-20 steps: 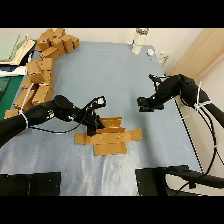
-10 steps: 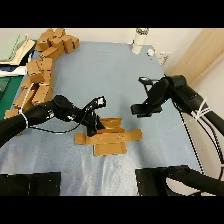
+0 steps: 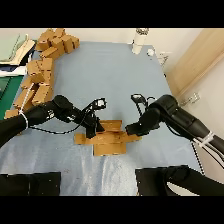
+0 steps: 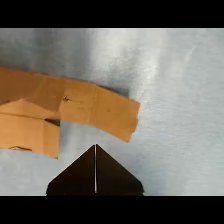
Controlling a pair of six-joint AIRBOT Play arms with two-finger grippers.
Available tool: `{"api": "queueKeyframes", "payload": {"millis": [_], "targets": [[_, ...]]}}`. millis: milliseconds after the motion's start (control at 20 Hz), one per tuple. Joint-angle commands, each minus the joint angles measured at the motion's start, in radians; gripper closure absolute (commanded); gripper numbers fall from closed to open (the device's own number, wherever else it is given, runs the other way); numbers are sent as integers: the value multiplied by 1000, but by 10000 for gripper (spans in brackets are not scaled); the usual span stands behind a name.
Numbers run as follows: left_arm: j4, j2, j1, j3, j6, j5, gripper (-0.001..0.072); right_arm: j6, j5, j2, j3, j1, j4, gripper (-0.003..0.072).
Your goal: Fold the box.
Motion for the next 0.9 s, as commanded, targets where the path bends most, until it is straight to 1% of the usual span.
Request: {"api": "queueKeyframes", "payload": {"millis": [0, 50, 150, 300, 400, 450, 500, 550, 600, 850], "targets": [[-3, 0, 0, 0, 0, -8, 699, 1, 37, 53, -39, 108, -5, 681], [-3, 0, 0, 0, 0, -8, 699, -28, 71, 67, -42, 156, -6, 681], [-3, 0, 0, 0, 0, -8, 699, -93, 182, 91, -68, 271, -46, 682], [-2, 0, 0, 0, 1, -8, 699, -173, 349, 108, -153, 460, -167, 682], [-2, 0, 0, 0, 1, -9, 699, -312, 401, 108, -227, 584, -179, 681], [-2, 0, 0, 0, 0, -8, 699, -352, 401, 105, -261, 638, -180, 665], [-3, 0, 0, 0, 0, -8, 699, -360, 401, 104, -290, 672, -190, 482], [-3, 0, 0, 0, 1, -8, 699, -361, 402, 101, -312, 686, -205, 283], [-2, 0, 0, 0, 0, -8, 699, -361, 404, 96, -329, 686, -228, 243], [-2, 0, 0, 0, 0, -8, 699, -358, 418, 68, -341, 685, -365, 244]]}}
